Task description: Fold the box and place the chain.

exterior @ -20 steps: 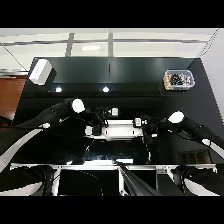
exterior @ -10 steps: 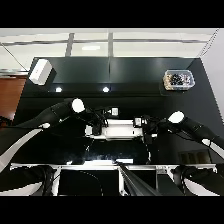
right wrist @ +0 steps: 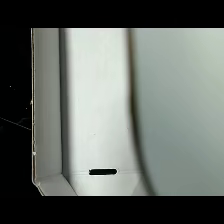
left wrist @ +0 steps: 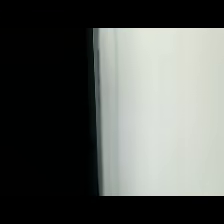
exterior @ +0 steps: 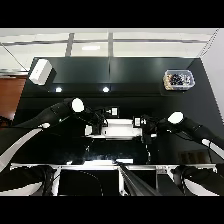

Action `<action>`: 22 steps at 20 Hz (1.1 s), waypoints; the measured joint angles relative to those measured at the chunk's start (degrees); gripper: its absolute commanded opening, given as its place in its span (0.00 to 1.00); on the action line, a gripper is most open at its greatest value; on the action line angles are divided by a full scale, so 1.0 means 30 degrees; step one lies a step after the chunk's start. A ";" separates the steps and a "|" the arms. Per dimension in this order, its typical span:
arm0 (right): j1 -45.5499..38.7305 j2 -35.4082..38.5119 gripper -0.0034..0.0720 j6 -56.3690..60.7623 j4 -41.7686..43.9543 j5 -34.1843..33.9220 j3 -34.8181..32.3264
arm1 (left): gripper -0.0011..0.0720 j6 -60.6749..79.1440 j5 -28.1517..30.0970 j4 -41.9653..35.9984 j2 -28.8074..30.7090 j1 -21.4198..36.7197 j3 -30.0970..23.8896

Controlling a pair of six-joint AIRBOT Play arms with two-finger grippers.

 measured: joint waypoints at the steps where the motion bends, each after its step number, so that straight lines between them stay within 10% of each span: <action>1: 0.0102 0.0000 0.88 0.0036 -0.0029 -0.0095 0.0000 | 0.05 0.0000 -0.0007 0.0000 0.0000 0.0000 0.0000; 5: 0.0328 0.0000 0.88 0.0219 0.0000 -0.0379 0.0007 | 0.05 0.0000 -0.0015 -0.0007 0.0000 0.0000 0.0000; 8: 0.0372 0.0000 0.62 0.0262 0.0000 -0.0444 0.0000 | 0.06 0.0000 -0.0029 -0.0015 0.0000 0.0000 0.0000; 13: 0.0393 0.0000 0.62 0.0277 -0.0007 -0.0539 0.0000 | 0.90 -0.0379 -0.0095 -0.0022 0.0146 0.0029 0.0036; 15: 0.0393 0.0000 0.62 0.0270 -0.0015 -0.0532 0.0000 | 0.96 -0.1384 -0.0117 0.0459 0.0539 0.0168 0.0197; 19: 0.0393 0.0000 0.62 0.0270 -0.0015 -0.0546 0.0000 | 0.89 -0.5792 -0.1552 0.3395 0.2382 0.0794 0.0612; 20: 0.0393 0.0000 0.62 0.0270 -0.0015 -0.0546 0.0000 | 0.59 -0.7271 -0.2331 0.4320 0.2980 0.1013 0.0656; 21: 0.0393 0.0000 0.62 0.0270 -0.0015 -0.0546 0.0000 | 0.05 -0.8684 -0.3235 0.5166 0.3519 0.1231 0.0692; 22: 0.0393 0.0000 0.62 0.0270 -0.0022 -0.0554 0.0000 | 0.05 -1.0142 -0.4146 0.5799 0.4014 0.1450 0.0714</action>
